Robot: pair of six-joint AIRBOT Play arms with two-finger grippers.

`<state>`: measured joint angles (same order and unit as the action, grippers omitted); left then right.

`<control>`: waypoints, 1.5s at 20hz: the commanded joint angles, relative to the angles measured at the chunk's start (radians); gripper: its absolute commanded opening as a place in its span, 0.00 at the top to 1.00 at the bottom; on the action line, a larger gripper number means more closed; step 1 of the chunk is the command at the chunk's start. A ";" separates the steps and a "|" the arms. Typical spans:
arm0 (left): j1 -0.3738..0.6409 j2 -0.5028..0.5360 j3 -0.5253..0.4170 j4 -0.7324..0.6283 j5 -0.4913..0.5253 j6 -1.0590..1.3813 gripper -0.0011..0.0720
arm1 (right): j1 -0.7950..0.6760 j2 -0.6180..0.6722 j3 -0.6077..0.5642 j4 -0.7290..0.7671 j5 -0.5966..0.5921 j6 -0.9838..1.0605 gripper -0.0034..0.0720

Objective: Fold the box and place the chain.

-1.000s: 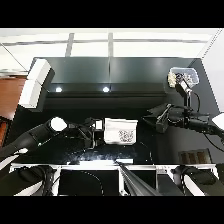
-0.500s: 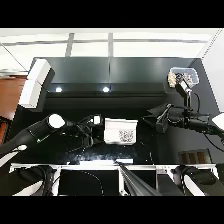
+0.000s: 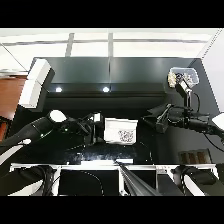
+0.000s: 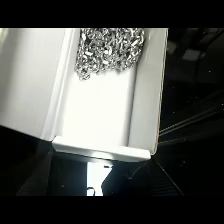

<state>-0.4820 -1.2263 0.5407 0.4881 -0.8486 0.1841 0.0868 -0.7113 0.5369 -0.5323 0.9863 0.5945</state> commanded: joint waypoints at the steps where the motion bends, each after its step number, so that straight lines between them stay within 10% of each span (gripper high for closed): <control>1: 0.001 -0.018 0.010 -0.018 -0.014 0.019 0.02 | 0.000 0.001 0.001 0.000 0.000 0.000 0.22; 19: -0.084 -0.031 0.010 0.025 0.059 0.046 0.06 | 0.001 0.001 0.001 -0.001 -0.019 0.006 0.13; 24: -0.084 -0.031 0.010 0.028 0.063 0.044 0.47 | 0.089 -0.023 0.002 -0.014 -0.195 0.062 0.01; 30: -0.084 -0.031 0.010 0.028 0.064 0.044 0.49 | 0.141 -0.248 0.122 -0.079 -0.217 0.084 0.02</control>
<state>-0.5652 -1.2564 0.5507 0.5121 -0.7883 0.2298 0.2100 -0.8642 0.5991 -0.5907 0.7856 0.6716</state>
